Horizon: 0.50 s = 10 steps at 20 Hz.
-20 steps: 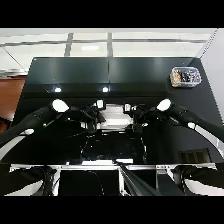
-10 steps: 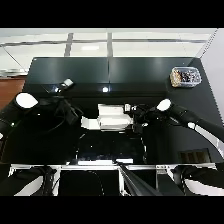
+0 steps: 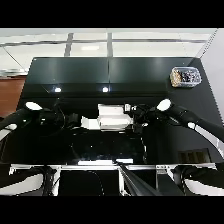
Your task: Fold the box and place the chain.
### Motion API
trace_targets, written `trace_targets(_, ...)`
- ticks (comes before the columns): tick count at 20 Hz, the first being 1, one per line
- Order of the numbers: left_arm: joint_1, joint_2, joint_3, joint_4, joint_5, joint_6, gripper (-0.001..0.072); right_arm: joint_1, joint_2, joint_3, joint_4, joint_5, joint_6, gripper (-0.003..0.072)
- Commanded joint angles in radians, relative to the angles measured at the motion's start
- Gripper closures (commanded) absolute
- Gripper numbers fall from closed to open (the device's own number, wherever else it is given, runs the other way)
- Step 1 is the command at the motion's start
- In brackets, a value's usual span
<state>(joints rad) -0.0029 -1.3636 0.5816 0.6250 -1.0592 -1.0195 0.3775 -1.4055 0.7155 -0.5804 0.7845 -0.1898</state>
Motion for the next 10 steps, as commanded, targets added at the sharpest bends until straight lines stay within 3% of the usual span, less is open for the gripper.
trace_targets(1, -0.068, -0.103, 0.007, -0.15, -0.002, 0.117, 0.0686, 0.0, 0.0, 0.0, 0.0, 0.0, 0.0, 0.0467)
trace_targets(4, -0.118, -0.122, 0.088, -0.152, -0.071, 0.145, 0.0657, 0.0, 0.0, 0.0, 0.0, 0.0, 0.0, 0.0467)
trace_targets(5, -0.121, -0.122, 0.114, -0.152, -0.099, 0.153, 0.0515, 0.0, 0.0, 0.0, 0.0, 0.0, 0.0, 0.0467)
trace_targets(7, -0.121, -0.122, 0.165, -0.152, -0.158, 0.168, 0.0139, 0.0, 0.0, 0.0, 0.0, 0.0, 0.0, 0.0467)
trace_targets(8, -0.121, -0.122, 0.185, -0.152, -0.172, 0.167, 0.0086, 0.0, 0.0, 0.0, 0.0, 0.0, 0.0, 0.0467)
trace_targets(10, -0.126, -0.122, 0.211, -0.156, -0.176, 0.16, 0.0086, 0.0, 0.0, 0.0, 0.0, 0.0, 0.0, 0.0467)
